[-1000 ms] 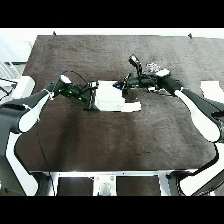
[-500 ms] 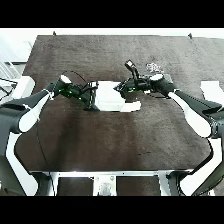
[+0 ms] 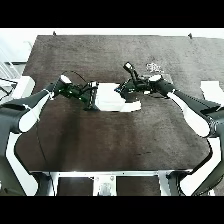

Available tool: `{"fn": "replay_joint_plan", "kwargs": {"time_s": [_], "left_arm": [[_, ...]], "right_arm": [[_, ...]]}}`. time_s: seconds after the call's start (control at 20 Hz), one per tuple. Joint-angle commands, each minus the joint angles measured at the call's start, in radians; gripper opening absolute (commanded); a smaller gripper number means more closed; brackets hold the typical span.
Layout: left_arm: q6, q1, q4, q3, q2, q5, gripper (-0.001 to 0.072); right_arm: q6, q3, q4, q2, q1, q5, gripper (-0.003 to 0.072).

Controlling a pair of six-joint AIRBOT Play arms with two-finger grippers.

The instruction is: Fold the box and place the chain.

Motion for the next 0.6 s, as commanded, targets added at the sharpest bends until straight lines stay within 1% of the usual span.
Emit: {"fn": "replay_joint_plan", "kwargs": {"time_s": [0.0, 0.1, 0.15, 0.25, 0.3, 0.35, 0.4, 0.55], "left_arm": [[0.001, 0.001, 0.001, 0.0, 0.0, 0.0, 0.0347], [0.001, 0.001, 0.001, 0.0, 0.0, 0.0, 0.0348], [0.001, 0.001, 0.001, 0.0, 0.0, 0.0, 0.0348], [0.001, 0.001, 0.001, 0.0, 0.0, 0.001, 0.0347], [0.001, 0.001, 0.001, 0.0, 0.0, 0.001, 0.0348], [0.001, 0.001, 0.001, 0.0, 0.0, 0.001, 0.0348], [0.001, 0.001, 0.001, 0.0, 0.0, 0.002, 0.0348], [0.001, 0.001, 0.001, 0.0, 0.0, 0.003, 0.0348]], "right_arm": [[-0.022, 0.005, 0.0, 0.058, -0.011, -0.001, 0.0014], [-0.021, 0.004, -0.025, 0.14, -0.023, 0.015, 0.0014], [-0.021, 0.004, -0.065, 0.186, -0.029, 0.042, 0.0014], [-0.021, 0.003, -0.203, 0.264, -0.036, 0.131, 0.0021], [-0.018, 0.003, -0.289, 0.288, -0.043, 0.19, 0.0227], [0.006, 0.003, -0.353, 0.296, -0.05, 0.24, 0.0565], [0.031, 0.0, -0.4, 0.294, -0.055, 0.28, 0.0612], [0.016, -0.047, -0.489, 0.287, -0.061, 0.288, 0.0612]]}}
